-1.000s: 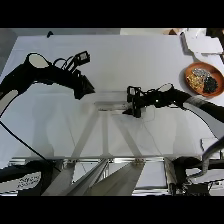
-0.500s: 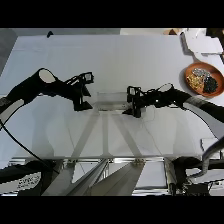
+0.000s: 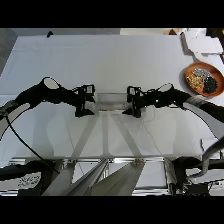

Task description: Fold the box and place the chain.

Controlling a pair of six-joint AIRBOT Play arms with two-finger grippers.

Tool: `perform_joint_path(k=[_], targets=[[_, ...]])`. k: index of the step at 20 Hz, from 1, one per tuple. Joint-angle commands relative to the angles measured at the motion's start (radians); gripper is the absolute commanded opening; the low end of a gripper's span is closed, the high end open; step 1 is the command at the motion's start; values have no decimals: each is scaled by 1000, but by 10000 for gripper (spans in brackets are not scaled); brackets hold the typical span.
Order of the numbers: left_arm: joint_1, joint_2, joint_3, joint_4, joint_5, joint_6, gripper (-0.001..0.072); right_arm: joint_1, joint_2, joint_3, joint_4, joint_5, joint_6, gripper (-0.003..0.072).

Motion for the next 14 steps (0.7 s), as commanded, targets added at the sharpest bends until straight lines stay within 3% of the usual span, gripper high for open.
perform_joint_path(k=[1,4,6,12,13,14], targets=[[0,-34,-3,-77,-63,68,618,0,0,0,0,0,0,466],[0,-40,-3,-84,-77,93,615,0,0,0,0,0,0,466],[1,-39,-3,-84,-77,93,498,0,0,0,0,0,0,466],[1,-39,-3,-84,-1,94,489,0,0,0,0,0,0,466],[1,-39,-3,-84,8,93,447,0,0,0,0,0,0,466],[1,-39,-3,-84,14,93,343,0,0,0,0,0,0,466]])
